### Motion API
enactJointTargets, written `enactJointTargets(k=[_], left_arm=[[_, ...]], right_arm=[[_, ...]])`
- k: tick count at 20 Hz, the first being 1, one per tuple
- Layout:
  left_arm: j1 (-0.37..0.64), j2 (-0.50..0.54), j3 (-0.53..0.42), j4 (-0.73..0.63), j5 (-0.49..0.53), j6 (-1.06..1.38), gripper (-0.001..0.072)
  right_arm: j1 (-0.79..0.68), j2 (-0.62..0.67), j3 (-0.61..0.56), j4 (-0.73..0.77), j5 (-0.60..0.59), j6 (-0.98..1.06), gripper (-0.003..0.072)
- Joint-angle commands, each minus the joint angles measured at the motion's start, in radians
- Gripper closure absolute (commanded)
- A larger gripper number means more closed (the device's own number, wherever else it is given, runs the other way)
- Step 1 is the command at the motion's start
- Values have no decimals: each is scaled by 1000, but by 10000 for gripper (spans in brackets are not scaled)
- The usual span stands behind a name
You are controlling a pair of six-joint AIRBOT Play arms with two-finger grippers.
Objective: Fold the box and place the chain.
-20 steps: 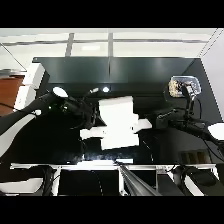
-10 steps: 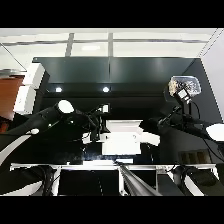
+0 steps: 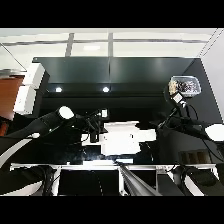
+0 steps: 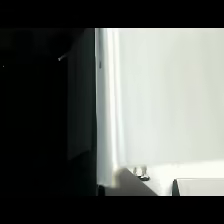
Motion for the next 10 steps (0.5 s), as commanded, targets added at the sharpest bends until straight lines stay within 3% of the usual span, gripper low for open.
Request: enactJointTargets(k=[1,10], left_arm=[[0,0,-3,16,26,3,682],[-40,-10,-3,179,29,3,681]], right_arm=[[1,0,-14,-3,36,-17,-2],[1,-6,-48,1,90,-106,-2]])
